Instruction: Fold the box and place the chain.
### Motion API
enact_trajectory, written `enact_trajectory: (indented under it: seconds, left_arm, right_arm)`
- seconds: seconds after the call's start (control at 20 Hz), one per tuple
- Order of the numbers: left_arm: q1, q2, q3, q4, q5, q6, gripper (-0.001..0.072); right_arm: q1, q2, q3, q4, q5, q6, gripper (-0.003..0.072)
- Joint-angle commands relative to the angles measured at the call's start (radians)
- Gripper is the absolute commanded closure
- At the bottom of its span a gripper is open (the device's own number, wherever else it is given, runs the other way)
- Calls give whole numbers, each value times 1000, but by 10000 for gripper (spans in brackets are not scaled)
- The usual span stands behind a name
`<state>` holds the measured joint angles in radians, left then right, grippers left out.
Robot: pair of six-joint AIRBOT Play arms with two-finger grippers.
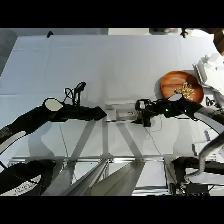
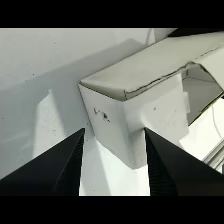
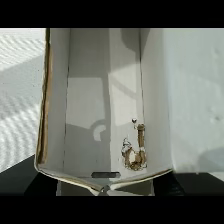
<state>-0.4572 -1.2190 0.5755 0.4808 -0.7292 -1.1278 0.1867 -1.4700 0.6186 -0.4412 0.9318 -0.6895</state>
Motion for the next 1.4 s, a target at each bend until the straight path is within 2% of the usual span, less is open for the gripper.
enact_trajectory:
  seconds: [0.0, 0.45, 0.6, 0.8, 0.95, 1.25, 1.35]
  left_arm:
    - [0, 0, -1, -14, 1, 5, 289]
    - [-114, 0, 0, -24, 165, 5, 292]
    - [-128, 0, 2, -14, 180, 6, 290]
    - [-161, 0, 34, 92, 215, -19, 292]
    - [-194, -4, 65, 238, 257, -185, 294]
    - [-263, -51, 143, 763, 161, -649, 294]
    - [-282, -51, 169, 871, 154, -719, 294]
  right_arm:
    - [0, 0, 1, 0, 0, 0, 162]
    - [0, 0, 1, 0, 0, 0, 162]
    - [0, 0, 1, 0, 0, 0, 162]
    - [0, 0, 1, 0, 0, 0, 162]
    - [0, 0, 1, 0, 0, 0, 162]
    - [0, 0, 1, 0, 0, 0, 162]
    - [0, 0, 1, 0, 0, 0, 162]
